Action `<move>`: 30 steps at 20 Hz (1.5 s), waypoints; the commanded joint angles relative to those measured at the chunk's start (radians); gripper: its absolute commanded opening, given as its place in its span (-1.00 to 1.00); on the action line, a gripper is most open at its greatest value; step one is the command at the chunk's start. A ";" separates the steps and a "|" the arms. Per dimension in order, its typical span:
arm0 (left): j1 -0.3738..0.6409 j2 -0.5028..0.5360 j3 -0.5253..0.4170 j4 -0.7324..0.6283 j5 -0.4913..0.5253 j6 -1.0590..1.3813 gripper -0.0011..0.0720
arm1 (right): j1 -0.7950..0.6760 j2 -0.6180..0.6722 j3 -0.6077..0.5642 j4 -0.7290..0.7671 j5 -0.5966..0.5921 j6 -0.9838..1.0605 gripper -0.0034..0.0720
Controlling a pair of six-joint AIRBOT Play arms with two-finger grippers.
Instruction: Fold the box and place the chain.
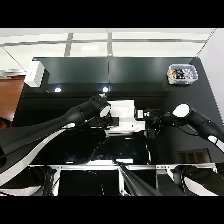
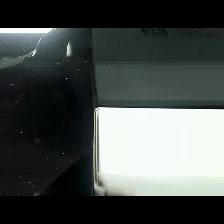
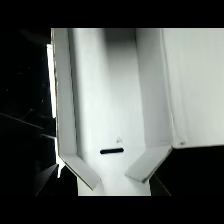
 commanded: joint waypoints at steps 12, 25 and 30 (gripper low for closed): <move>0.000 0.000 0.001 -0.001 -0.001 0.010 -0.90 | 0.072 -0.019 0.000 0.078 -0.056 -0.093 -0.43; 0.000 0.000 0.001 -0.001 -0.001 0.011 -0.90 | 0.071 -0.100 0.000 0.196 -0.051 0.039 0.38; 0.000 0.000 0.001 -0.001 -0.002 0.011 -0.90 | 0.068 -0.100 0.000 0.186 -0.030 0.080 -0.49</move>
